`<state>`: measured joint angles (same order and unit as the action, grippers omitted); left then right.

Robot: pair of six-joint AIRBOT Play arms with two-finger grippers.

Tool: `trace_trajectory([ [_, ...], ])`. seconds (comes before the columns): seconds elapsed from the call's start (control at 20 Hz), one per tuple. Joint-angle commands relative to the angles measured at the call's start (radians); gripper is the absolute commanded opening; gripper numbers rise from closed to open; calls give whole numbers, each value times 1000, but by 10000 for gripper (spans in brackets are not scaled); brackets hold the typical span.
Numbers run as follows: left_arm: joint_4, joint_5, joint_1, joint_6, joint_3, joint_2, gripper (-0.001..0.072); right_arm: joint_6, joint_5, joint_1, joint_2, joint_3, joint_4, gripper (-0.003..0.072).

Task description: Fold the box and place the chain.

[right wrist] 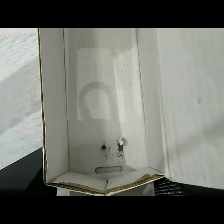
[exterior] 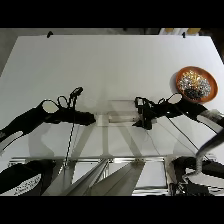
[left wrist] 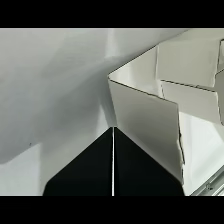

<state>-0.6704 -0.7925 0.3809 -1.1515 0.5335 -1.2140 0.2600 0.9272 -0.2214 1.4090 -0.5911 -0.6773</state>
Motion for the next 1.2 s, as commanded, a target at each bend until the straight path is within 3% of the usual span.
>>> trace_trajectory([
  [0.0, 11, 18, 8, 3, 0, -1, 2, 0, 0, -1, 0, -1, 0, 399],
  [0.8, 4, 19, 8, 2, 5, -33, 2, 0, 0, -1, 0, -1, 0, 399],
  [1.15, 4, 32, 66, 0, 38, -69, 2, 0, 0, -1, 0, -1, 0, 399],
])
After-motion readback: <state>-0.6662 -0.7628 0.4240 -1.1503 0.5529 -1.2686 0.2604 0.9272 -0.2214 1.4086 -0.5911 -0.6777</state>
